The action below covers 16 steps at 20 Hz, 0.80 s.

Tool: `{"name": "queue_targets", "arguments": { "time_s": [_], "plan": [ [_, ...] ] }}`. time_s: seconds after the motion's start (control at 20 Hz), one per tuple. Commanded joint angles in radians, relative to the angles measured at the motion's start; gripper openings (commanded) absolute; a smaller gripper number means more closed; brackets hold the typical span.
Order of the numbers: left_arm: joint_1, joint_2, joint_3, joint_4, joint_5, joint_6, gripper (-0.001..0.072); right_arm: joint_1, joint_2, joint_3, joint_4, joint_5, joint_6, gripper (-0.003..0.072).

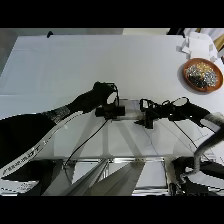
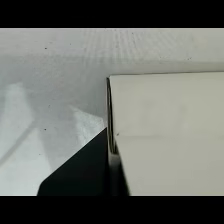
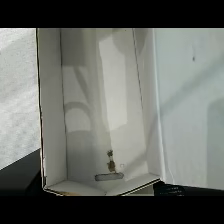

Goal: Fold the box and place the chain.

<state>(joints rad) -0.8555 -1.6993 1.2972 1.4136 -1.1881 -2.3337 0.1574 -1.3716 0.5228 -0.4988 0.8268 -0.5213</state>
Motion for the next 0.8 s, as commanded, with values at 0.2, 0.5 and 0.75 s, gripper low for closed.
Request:
{"name": "queue_targets", "arguments": {
  "time_s": [0.2,0.5,0.75],
  "plan": [
    [-0.009,-0.001,0.0,0.028,-0.005,-0.005,0.0184,-0.001,0.001,0.0,-0.001,0.0,0.0,0.034],
    [-0.013,-0.001,0.0,0.062,0.008,-0.005,0.0183,-0.001,0.001,0.0,-0.001,0.0,0.0,0.034],
    [-0.019,-0.001,0.0,0.061,0.042,-0.005,0.013,-0.001,0.001,0.0,-0.001,0.0,0.0,0.034]
  ]
}}
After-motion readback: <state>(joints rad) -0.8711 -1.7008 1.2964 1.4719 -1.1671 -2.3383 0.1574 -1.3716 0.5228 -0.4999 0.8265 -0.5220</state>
